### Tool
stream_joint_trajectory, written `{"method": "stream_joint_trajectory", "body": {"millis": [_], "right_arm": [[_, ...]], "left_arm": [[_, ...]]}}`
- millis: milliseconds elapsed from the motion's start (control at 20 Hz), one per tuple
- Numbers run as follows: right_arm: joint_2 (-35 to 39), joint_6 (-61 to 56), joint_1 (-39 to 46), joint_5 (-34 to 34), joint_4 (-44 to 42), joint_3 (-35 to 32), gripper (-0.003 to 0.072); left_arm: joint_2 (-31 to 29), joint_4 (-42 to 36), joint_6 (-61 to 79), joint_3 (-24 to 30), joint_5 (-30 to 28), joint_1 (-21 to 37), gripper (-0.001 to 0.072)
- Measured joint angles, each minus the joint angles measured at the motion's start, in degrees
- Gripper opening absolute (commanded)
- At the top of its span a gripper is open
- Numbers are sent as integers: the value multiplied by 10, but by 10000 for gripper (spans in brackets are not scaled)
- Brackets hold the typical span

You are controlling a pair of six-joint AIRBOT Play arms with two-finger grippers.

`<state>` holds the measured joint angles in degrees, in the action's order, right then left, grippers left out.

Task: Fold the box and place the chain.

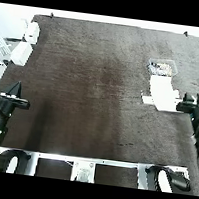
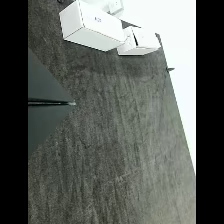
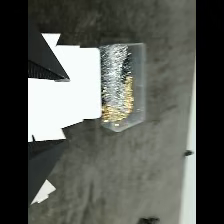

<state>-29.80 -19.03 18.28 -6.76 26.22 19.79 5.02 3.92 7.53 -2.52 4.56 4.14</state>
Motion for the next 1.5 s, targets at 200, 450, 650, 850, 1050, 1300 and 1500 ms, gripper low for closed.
{"method": "stream_joint_trajectory", "body": {"millis": [200,450,650,850,1050,1300,1500], "right_arm": [[-187,-70,167,-201,20,142,435],[-310,-123,315,-385,53,281,506],[-420,-192,340,-475,167,438,524],[-555,-242,326,-599,279,614,551],[-670,-263,285,-698,377,740,551],[-755,-267,240,-726,424,812,551],[-787,-265,226,-725,435,828,551]], "left_arm": [[0,0,0,0,0,0,22],[0,0,0,0,0,0,23],[0,0,0,0,0,0,22],[0,0,0,0,1,0,22],[0,0,0,0,2,0,22],[0,0,0,0,2,0,22],[0,0,0,0,2,0,22]]}}
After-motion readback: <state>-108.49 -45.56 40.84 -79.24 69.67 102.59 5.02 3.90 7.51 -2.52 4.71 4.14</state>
